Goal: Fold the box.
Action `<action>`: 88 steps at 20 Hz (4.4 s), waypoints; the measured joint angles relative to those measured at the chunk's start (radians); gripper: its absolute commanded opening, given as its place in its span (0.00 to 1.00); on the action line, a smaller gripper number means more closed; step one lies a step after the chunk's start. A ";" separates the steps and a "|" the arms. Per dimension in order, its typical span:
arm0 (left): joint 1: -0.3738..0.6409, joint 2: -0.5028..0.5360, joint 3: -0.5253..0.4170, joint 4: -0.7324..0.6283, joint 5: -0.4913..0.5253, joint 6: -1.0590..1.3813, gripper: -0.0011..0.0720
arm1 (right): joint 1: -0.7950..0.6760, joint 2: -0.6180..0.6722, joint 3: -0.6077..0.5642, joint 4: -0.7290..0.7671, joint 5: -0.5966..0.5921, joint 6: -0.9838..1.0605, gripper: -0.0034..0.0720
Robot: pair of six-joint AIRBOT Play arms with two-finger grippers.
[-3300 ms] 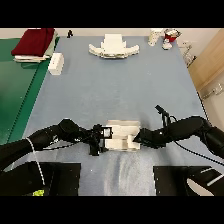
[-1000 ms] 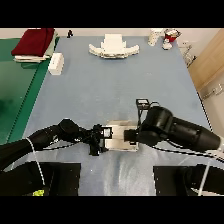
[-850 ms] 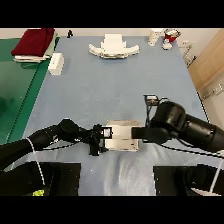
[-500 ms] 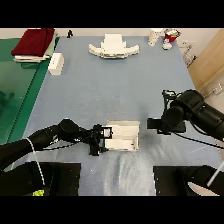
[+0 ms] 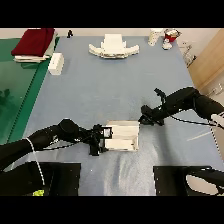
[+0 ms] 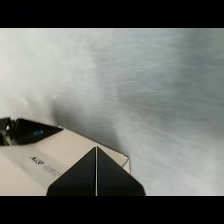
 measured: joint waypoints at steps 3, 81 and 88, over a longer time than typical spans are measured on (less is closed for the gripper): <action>0.000 0.000 0.000 0.000 0.000 0.000 0.63 | 0.019 -0.025 0.010 0.076 -0.068 -0.169 0.04; 0.001 0.000 0.000 -0.001 0.003 -0.002 0.63 | 0.829 0.396 -0.301 -0.471 0.821 -0.892 0.24; 0.001 0.000 0.000 0.001 0.001 0.002 0.63 | 0.829 0.388 -0.301 -0.428 0.797 -0.884 0.26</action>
